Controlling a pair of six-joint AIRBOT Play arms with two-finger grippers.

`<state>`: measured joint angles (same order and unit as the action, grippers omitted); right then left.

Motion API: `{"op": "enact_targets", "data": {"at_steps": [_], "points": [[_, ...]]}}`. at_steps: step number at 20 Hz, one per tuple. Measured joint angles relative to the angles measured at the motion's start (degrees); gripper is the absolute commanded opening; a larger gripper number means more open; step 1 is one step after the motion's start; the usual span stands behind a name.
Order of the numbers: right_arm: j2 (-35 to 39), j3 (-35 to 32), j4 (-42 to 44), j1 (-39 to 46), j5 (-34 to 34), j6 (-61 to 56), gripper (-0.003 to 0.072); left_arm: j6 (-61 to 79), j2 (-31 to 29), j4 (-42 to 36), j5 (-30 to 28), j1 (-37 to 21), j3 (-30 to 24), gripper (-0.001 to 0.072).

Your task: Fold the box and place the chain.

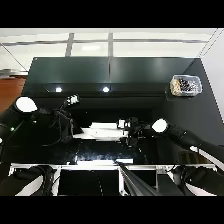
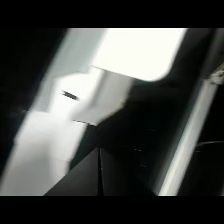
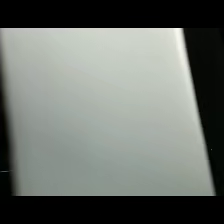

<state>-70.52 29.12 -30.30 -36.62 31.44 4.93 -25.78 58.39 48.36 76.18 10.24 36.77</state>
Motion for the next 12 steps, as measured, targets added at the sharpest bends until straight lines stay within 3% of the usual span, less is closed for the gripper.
{"op": "enact_targets", "data": {"at_steps": [2, 4, 12], "points": [[0.0, 0.0, 0.0, 0.0, 0.0, 0.0, 0.0421, -2.8, -0.2, -4.5, 1.3, 0.6, -1.9, 0.0029], [0.0, 0.0, 0.0, 0.0, 0.0, 0.0, 0.0421, -4.1, -0.3, -10.0, -1.6, 2.6, -3.9, 0.0030], [0.0, 0.0, 0.0, 0.0, 0.0, 0.0, 0.0421, -0.9, 1.5, -26.2, -27.4, 7.7, -6.3, 0.0031]]}}
